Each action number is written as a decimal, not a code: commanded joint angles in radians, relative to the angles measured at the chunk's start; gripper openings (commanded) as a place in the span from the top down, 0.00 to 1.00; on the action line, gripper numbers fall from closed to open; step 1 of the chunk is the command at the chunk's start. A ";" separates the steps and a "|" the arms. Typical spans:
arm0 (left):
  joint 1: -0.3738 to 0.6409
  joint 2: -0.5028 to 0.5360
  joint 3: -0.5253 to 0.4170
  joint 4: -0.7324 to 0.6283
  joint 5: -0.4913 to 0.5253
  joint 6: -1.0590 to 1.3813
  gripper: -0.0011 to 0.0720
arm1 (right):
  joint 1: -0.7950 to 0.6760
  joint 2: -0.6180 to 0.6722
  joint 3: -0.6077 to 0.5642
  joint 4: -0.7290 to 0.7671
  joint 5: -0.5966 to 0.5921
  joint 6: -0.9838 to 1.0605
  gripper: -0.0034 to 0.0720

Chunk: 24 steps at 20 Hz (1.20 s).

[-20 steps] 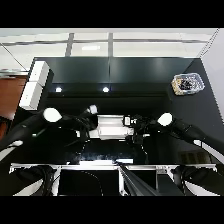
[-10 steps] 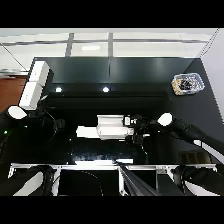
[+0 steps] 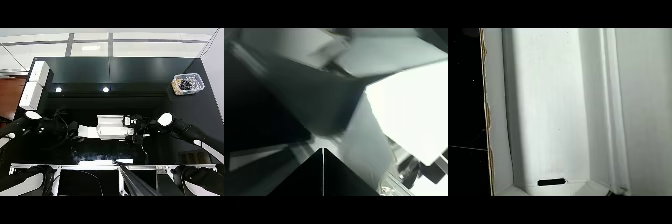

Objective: Fold the box and place the chain.

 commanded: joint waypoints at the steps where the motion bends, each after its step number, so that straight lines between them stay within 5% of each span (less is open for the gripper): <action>1: -0.087 -0.030 0.016 -0.102 0.013 0.098 0.95 | 0.000 0.000 0.000 0.000 0.001 0.001 0.40; 8: -0.128 -0.002 0.122 -0.066 -0.014 0.098 0.95 | 0.000 0.000 0.000 0.000 0.001 0.001 0.40; 9: -0.128 0.001 0.136 -0.061 -0.033 0.098 0.86 | 0.000 0.000 0.000 0.001 0.000 0.001 0.40; 12: -0.127 0.001 0.173 -0.039 -0.089 0.075 0.17 | 0.000 0.000 0.000 0.001 0.001 0.001 0.40; 13: -0.128 0.001 0.180 -0.040 -0.104 0.070 0.13 | 0.000 0.000 0.000 0.000 0.001 0.001 0.40; 19: -0.152 0.001 0.190 -0.057 -0.101 0.067 0.13 | 0.000 0.000 0.000 0.001 0.000 0.001 0.40; 24: -0.281 0.001 0.190 -0.051 0.041 0.026 0.13 | 0.000 0.000 0.000 0.001 0.000 0.001 0.40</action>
